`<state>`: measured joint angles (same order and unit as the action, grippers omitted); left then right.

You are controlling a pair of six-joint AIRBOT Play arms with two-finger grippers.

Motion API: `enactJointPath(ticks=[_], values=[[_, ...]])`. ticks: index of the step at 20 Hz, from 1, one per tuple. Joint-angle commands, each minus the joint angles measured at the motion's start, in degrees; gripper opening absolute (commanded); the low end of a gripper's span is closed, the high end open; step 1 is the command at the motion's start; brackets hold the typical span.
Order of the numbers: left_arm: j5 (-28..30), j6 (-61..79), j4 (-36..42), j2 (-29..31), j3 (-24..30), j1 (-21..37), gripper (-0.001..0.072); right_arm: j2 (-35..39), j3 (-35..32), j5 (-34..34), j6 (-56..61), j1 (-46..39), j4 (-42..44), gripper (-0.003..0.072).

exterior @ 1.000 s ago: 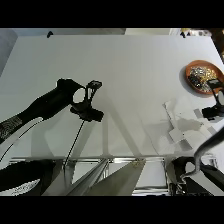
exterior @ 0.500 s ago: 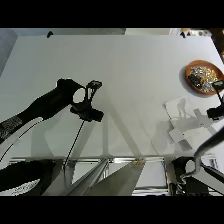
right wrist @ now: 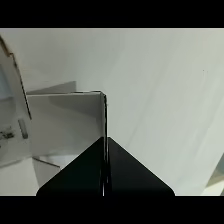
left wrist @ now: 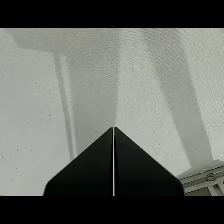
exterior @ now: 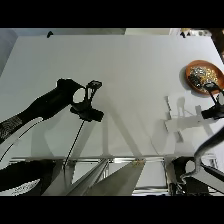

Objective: Fold the box and place the chain.

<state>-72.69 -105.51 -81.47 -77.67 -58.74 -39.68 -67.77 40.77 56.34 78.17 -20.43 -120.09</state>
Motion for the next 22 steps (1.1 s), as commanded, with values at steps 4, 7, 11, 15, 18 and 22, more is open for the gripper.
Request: enactJointPath(ticks=[4, 7, 11, 15, 18, 22], values=[[0.00, 0.02, 0.00, 0.00, 0.02, -0.04, 0.0008, 15.17, -1.22, 2.29, -2.16, 10.14, 31.85, 0.0013], [0.02, 0.02, 0.00, 0.00, 0.04, -0.04, 0.0008, 23.91, -6.58, -0.98, -1.92, 15.96, 45.92, 0.0013], [0.02, 0.02, -0.02, 0.00, 0.04, -0.04, 0.0008, 33.66, -15.21, -6.05, 4.79, 26.32, 49.83, 0.0013], [6.25, -0.87, 0.70, -0.02, 0.02, -0.04, 0.0008, 36.41, -20.09, -6.75, 9.33, 35.41, 49.37, 0.0014], [11.08, 2.12, 0.72, -0.02, 0.02, -0.04, 0.0008, 36.41, -20.39, -7.93, 11.21, 38.93, 48.22, 0.0014], [13.68, 2.82, -0.96, -0.07, 0.04, 0.02, 0.0009, 36.41, -20.41, -8.24, 11.85, 39.47, 48.06, 0.0014]])
